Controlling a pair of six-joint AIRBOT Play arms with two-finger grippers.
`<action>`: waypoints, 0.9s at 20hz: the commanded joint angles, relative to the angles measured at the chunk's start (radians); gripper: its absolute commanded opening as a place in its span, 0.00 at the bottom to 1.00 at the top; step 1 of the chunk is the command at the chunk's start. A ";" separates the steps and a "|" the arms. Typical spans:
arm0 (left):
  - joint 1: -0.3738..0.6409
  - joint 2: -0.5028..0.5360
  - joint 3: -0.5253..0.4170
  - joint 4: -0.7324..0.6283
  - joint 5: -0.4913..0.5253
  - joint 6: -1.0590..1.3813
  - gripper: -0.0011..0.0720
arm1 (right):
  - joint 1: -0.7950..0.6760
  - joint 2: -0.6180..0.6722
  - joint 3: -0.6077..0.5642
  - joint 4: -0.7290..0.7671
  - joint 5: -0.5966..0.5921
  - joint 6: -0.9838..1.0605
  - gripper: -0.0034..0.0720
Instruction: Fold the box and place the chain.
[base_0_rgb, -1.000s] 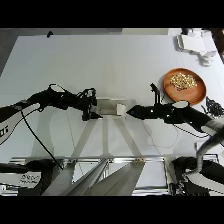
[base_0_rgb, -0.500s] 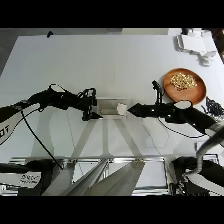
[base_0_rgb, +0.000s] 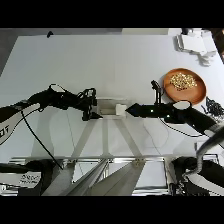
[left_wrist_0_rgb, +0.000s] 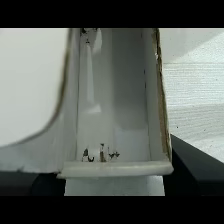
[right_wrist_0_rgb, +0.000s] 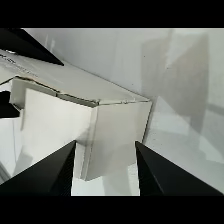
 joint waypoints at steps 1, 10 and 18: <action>0.000 -0.001 0.000 0.000 0.000 0.000 0.53 | 0.048 0.001 0.006 0.000 -0.075 0.000 0.61; 0.000 -0.001 0.000 0.000 0.000 0.000 0.53 | 0.080 0.000 0.015 -0.137 -0.206 0.069 0.61; 0.000 -0.001 0.000 0.000 0.001 0.000 0.53 | 0.080 0.000 0.016 -0.111 -0.123 0.085 0.77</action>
